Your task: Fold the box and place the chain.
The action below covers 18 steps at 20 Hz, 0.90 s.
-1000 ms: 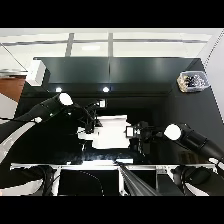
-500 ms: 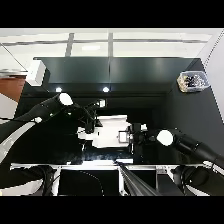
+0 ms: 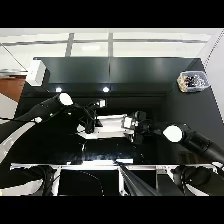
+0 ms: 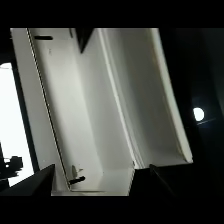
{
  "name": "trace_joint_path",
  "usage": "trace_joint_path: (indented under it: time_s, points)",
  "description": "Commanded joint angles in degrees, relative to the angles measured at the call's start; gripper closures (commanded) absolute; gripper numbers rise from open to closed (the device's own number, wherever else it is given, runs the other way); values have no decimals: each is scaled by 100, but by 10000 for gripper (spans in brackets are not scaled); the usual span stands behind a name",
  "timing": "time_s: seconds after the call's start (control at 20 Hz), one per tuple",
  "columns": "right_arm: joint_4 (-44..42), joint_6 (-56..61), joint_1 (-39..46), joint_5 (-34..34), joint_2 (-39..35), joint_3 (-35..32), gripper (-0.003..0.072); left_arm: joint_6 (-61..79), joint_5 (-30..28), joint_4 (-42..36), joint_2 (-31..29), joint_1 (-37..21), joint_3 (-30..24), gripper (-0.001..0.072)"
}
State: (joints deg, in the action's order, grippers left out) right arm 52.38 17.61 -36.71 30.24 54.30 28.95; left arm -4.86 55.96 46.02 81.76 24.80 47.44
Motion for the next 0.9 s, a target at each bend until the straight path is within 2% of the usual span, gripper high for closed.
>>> trace_joint_path:
  time_s: [0.0, 0.15, 0.25, 0.35, 0.5, 0.7, 0.85]
  points:
    - [-55, 83, 247, 177, 9, 26, -21, 9, 22, 0, -2, 2, -2, 680]
    - [-861, -177, 417, 474, 131, 79, -20, 11, -20, 0, -127, 4, -2, 682]
    - [-1058, -557, 664, 800, 208, 83, -20, 11, -52, 2, -273, 2, -2, 682]
    - [-1119, -828, 813, 765, 332, 81, -20, 13, 26, 9, -286, 7, -2, 681]
    - [-1729, -1705, 837, 765, 656, 83, -20, 17, 61, 33, -280, 94, -2, 681]
    - [-1878, -2476, 839, 745, 874, 83, -20, 15, 140, 420, -280, 232, -2, 681]
    - [-2542, -3001, 839, 822, 876, 81, -20, 15, 164, 448, -282, 232, 0, 681]
